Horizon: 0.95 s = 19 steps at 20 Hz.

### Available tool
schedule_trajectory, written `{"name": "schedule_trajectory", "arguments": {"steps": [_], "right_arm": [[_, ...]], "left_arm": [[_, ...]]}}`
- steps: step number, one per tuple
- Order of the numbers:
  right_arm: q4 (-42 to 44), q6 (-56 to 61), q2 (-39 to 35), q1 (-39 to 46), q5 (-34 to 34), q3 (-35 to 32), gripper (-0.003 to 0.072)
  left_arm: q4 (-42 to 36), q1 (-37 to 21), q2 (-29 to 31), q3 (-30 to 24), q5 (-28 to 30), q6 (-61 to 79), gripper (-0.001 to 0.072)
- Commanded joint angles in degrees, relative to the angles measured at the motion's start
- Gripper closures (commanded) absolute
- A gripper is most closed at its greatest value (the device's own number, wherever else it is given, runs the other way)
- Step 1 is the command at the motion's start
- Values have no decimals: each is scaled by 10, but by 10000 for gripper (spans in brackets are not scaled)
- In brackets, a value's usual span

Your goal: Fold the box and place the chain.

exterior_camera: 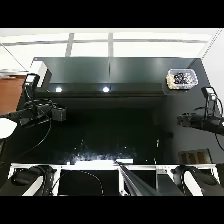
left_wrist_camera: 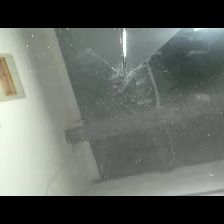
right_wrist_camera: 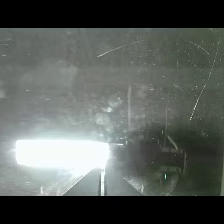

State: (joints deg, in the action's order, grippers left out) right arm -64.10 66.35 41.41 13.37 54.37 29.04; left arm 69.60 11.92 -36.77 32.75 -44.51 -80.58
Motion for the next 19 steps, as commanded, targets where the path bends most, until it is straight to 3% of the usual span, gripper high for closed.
{"name": "schedule_trajectory", "arguments": {"steps": [1, 6, 19], "right_arm": [[-4, 5, 42, -3, -28, 10, 646], [66, 9, 42, -3, -4, 10, 647], [67, 9, 42, -3, -4, 10, 647]], "left_arm": [[0, 1, 2, -3, 21, 0, 680], [0, 1, 2, -3, 18, 0, 680], [0, 1, 2, -3, 15, 0, 680]]}}
